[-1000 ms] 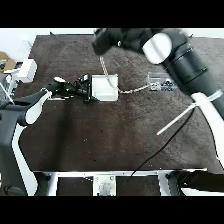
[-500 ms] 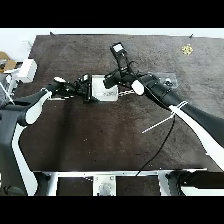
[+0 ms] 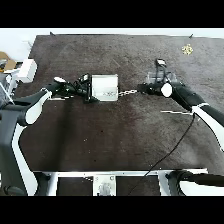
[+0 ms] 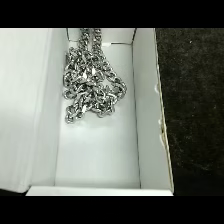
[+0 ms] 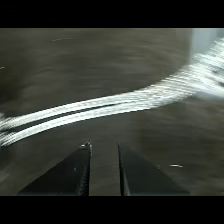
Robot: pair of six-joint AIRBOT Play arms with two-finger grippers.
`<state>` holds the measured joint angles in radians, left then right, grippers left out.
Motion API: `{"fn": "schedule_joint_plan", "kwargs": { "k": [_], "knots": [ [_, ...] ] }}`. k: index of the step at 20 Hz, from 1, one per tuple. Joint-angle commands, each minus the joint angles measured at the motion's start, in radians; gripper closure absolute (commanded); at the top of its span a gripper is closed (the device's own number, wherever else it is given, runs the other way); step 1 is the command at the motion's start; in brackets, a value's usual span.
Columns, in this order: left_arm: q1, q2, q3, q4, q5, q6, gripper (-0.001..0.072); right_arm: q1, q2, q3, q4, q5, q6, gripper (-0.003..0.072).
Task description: Fold the box and place the chain.
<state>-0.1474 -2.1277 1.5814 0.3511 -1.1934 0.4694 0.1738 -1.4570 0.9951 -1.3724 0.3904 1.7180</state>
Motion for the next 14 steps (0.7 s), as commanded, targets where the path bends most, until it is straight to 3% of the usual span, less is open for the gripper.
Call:
{"fn": "schedule_joint_plan", "kwargs": {
  "k": [1, 7, 12, 14],
  "knots": [
    [0.001, 0.0, 0.001, 0.0, 0.0, 0.0, 0.0486, -0.101, -0.069, -0.063, 0.121, -0.178, 0.065, 0.0477],
    [0.001, 0.0, 0.001, 0.0, 0.001, 0.0, 0.0487, -0.065, -0.187, 0.035, 0.194, -0.245, 0.056, 0.0478],
    [0.001, 0.0, 0.001, 0.0, 0.001, 0.0, 0.0487, -0.067, -0.202, 0.036, 0.199, -0.273, 0.055, 0.0482],
    [0.001, 0.0, 0.001, 0.0, 0.001, 0.0, 0.0487, -0.067, -0.209, 0.036, 0.211, -0.282, 0.055, 0.055]
  ]
}}
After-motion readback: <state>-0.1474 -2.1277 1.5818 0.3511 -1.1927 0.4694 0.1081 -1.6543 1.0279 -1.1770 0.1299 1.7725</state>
